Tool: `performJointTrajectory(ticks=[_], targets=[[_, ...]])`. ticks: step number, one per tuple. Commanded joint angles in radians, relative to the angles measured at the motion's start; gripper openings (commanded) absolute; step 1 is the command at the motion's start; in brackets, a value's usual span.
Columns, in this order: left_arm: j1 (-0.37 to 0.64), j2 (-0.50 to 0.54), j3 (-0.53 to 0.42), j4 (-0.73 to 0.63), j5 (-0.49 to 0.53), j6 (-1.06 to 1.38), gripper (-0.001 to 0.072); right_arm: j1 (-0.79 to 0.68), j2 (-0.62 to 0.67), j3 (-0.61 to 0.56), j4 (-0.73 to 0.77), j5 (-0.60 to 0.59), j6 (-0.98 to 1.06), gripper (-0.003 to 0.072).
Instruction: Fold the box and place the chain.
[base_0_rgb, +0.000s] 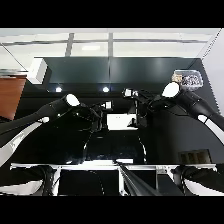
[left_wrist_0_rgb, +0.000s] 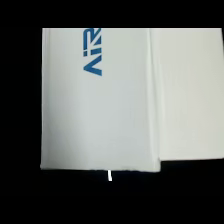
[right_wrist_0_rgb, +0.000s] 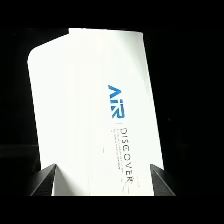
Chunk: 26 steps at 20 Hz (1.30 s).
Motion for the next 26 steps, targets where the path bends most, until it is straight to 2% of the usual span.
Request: performJointTrajectory(ticks=[1, 5, 6, 11, 15, 18, 19, 20, 26], targets=[[-0.001, 0.0, 0.0, 0.0, 0.0, 0.0, 0.0397, 0.012, 0.006, 0.0, -0.033, -0.05, 0.019, 0.07], [-0.001, 0.0, 0.0, 0.0, 0.001, 0.0, 0.0397, 0.012, 0.054, 0.003, -0.034, -0.106, 0.019, 0.0688], [0.0, 0.0, 0.0, 0.0, 0.001, 0.0, 0.0397, 0.012, 0.063, 0.004, -0.039, -0.096, 0.019, 0.0591], [0.0, 0.0, 0.0, 0.0, 0.0, 0.0, 0.0397, 0.015, 0.066, 0.004, -0.065, -0.051, 0.043, 0.058], [0.0, 0.0, 0.0, 0.0, 0.0, 0.0, 0.0397, 0.017, 0.066, 0.004, -0.044, 0.024, 0.14, 0.0584], [0.0, 0.0, 0.0, 0.0, 0.0, 0.0, 0.0397, 0.031, 0.064, -0.008, -0.076, -0.008, 0.151, 0.0586], [0.0, 0.0, 0.0, 0.0, 0.0, 0.0, 0.0397, 0.031, 0.063, -0.012, -0.078, -0.028, 0.151, 0.0675], [0.0, 0.0, 0.0, 0.0, 0.0, 0.0, 0.0397, 0.031, 0.063, -0.014, -0.079, -0.05, 0.151, 0.072], [0.0, 0.0, 0.0, 0.0, 0.0, 0.0, 0.0397, 0.032, 0.061, -0.018, -0.138, -0.074, 0.15, 0.0711]])
